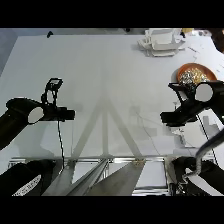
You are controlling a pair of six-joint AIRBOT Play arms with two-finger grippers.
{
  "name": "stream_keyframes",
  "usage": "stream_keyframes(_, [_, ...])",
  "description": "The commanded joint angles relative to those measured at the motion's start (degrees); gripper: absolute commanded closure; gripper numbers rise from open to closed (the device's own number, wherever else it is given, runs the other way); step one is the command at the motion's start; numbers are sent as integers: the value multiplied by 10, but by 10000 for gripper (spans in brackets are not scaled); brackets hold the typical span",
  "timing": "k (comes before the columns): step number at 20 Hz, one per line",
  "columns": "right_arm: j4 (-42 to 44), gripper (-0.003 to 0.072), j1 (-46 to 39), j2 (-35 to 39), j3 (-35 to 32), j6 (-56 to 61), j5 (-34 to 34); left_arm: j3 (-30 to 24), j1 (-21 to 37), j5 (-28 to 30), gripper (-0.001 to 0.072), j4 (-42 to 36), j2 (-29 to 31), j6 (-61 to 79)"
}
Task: Fold the box and place the chain.
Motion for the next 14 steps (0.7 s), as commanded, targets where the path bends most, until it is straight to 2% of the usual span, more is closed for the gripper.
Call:
stream_keyframes(1, [0, 672, 0, 0, 0, 0, 0, 0, 0, 0, 699, 0, 0, 0])
stream_keyframes(4, [-2, 671, 0, 0, 0, -1, -1, 0, 0, 0, 699, 0, 0, 0])
stream_keyframes(8, [-56, 671, 0, 0, 0, -1, -12, 0, 0, 0, 699, 0, 0, 0])
stream_keyframes(12, [-218, 665, -1, 0, 0, -2, -101, 0, 0, 0, 699, 0, 0, 0])
stream_keyframes(13, [-256, 584, -1, 0, 0, -2, -125, 0, 0, 0, 699, 0, 0, 0])
stream_keyframes(14, [-287, 455, -3, 0, 0, -2, -141, 0, 0, 0, 699, 0, 0, 0])
